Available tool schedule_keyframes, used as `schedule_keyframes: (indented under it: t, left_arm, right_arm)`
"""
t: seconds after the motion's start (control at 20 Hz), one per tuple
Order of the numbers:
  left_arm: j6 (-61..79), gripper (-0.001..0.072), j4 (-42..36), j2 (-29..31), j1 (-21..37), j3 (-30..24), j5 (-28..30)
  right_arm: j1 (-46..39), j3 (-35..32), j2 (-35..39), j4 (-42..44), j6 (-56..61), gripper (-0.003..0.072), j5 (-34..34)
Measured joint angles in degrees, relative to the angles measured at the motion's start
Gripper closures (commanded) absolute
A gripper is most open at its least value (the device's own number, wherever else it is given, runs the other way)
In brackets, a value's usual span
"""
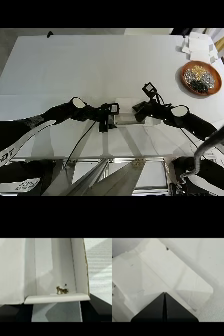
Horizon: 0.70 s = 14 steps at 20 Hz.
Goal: Fold the box and place the chain.
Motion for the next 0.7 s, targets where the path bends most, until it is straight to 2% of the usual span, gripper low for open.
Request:
schedule_keyframes:
  t: [0.25,0.45,0.6,0.7]
  left_arm:
    - [0.1,0.0437,0.0,0.0,0.0,0.0,0.0]
    - [0.1,0.0437,0.0,0.0,0.0,0.0,0.0]
    - [0.1,0.0437,0.0,0.0,0.0,0.0,0.0]
    - [0.1,0.0437,0.0,0.0,0.0,0.0,0.0]
  right_arm:
    - [0.1,0.0,1.3,-0.3,0.3,0.0668,0.5]
    - [0.1,-0.1,7.5,-1.3,0.3,0.0667,1.3]
    - [0.1,-0.1,13.6,-5.6,0.3,0.0667,4.8]
    - [0.1,-0.1,17.6,-12.3,0.3,0.0668,8.5]
